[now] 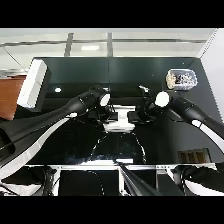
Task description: Fold the box and place the chain.
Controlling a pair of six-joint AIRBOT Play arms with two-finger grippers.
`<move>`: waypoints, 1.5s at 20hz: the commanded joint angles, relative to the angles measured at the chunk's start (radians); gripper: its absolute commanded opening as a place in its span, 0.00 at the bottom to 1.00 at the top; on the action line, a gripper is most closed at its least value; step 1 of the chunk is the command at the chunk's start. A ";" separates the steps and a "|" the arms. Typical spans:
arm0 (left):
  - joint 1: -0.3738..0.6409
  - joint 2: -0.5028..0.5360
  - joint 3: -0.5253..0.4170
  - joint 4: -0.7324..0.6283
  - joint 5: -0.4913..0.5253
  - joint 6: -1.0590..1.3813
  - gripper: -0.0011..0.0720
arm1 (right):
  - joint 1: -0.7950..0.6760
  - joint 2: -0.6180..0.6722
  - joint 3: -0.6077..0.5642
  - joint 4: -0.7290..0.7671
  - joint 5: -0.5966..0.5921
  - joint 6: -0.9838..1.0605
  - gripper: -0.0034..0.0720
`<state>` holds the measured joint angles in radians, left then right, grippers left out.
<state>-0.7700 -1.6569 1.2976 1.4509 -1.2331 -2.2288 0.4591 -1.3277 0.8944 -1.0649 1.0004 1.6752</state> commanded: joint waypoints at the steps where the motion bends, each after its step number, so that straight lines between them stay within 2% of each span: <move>1: 0.000 0.000 0.001 0.002 -0.001 0.000 0.06 | 0.061 -0.052 0.061 -0.131 0.026 0.137 0.50; 6: 0.000 0.000 0.001 0.002 -0.001 0.000 0.06 | 0.148 -0.159 0.201 -0.349 0.209 0.368 0.50; 12: 0.000 0.000 0.001 0.002 -0.002 0.000 0.06 | 0.188 -0.190 0.203 -0.375 0.182 0.484 0.49; 13: 0.000 0.000 0.001 0.002 -0.002 0.000 0.06 | 0.188 -0.190 0.203 -0.374 0.177 0.485 0.28; 14: 0.000 0.000 0.001 0.002 -0.002 0.000 0.06 | 0.188 -0.190 0.203 -0.375 0.175 0.488 0.20; 15: 0.000 0.000 0.001 0.002 -0.002 0.000 0.06 | 0.188 -0.190 0.203 -0.375 0.173 0.491 0.07; 19: 0.000 0.000 0.001 0.002 -0.001 0.000 0.06 | 0.188 -0.190 0.203 -0.377 0.172 0.506 0.07; 20: 0.000 0.000 0.001 0.002 -0.001 0.000 0.06 | 0.188 -0.190 0.204 -0.376 0.169 0.513 0.15; 21: 0.000 0.000 0.001 0.002 -0.001 0.000 0.06 | 0.188 -0.190 0.203 -0.376 0.164 0.514 0.32; 22: 0.000 0.000 0.001 0.002 -0.001 0.000 0.06 | 0.188 -0.190 0.204 -0.376 0.164 0.514 0.31; 23: 0.000 0.000 0.001 0.002 -0.001 0.000 0.06 | 0.188 -0.190 0.203 -0.377 0.163 0.513 0.05; 27: 0.000 0.000 0.001 0.002 -0.002 0.000 0.06 | 0.188 -0.187 0.204 -0.385 0.160 0.513 0.07; 28: 0.000 0.000 0.001 0.002 -0.002 0.000 0.06 | 0.187 -0.181 0.204 -0.386 0.161 0.513 0.14; 29: 0.000 0.000 0.001 0.002 -0.002 0.000 0.06 | 0.187 -0.165 0.204 -0.388 0.163 0.510 0.49; 30: 0.000 0.000 0.001 0.002 -0.001 0.000 0.06 | 0.187 -0.142 0.204 -0.385 0.165 0.484 0.55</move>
<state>-0.7700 -1.6569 1.2976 1.4540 -1.2377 -2.2253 0.6460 -1.4986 1.0977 -1.4528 1.1664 2.1807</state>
